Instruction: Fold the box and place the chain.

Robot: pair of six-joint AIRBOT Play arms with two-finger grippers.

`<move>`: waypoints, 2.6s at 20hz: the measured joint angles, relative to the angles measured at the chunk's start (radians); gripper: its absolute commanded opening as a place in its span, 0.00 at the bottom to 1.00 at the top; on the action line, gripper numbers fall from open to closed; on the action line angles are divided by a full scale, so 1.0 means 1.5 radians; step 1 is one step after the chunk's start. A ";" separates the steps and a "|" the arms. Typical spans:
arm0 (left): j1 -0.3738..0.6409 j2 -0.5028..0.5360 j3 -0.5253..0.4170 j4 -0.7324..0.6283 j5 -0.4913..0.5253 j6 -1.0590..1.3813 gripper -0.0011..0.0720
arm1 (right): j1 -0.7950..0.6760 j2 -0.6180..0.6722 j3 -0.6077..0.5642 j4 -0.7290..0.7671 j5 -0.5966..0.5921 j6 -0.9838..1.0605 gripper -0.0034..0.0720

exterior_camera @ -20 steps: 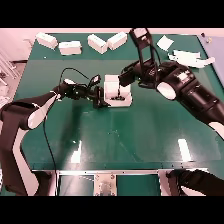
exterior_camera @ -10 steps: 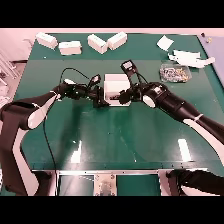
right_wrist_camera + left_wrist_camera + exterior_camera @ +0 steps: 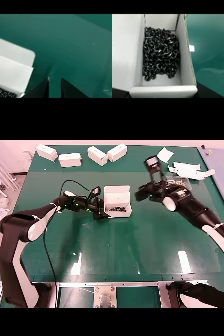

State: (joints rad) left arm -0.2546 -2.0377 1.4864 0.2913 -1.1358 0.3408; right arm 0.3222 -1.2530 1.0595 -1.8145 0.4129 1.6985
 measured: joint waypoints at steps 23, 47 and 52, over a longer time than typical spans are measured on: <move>0.000 0.000 0.000 0.001 -0.006 -0.001 0.75 | -0.212 -0.392 0.348 0.901 0.302 -0.843 0.21; 0.000 0.000 0.000 0.000 -0.003 -0.001 0.75 | -0.179 -0.466 0.453 0.927 0.735 -0.928 0.36; 0.001 0.000 0.000 0.001 -0.001 -0.001 0.74 | -0.164 -0.466 0.485 0.888 0.708 -0.940 0.37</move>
State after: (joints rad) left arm -0.2539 -2.0380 1.4864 0.2920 -1.1374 0.3397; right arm 0.0757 -1.9514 1.7878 -0.4824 1.4742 0.2878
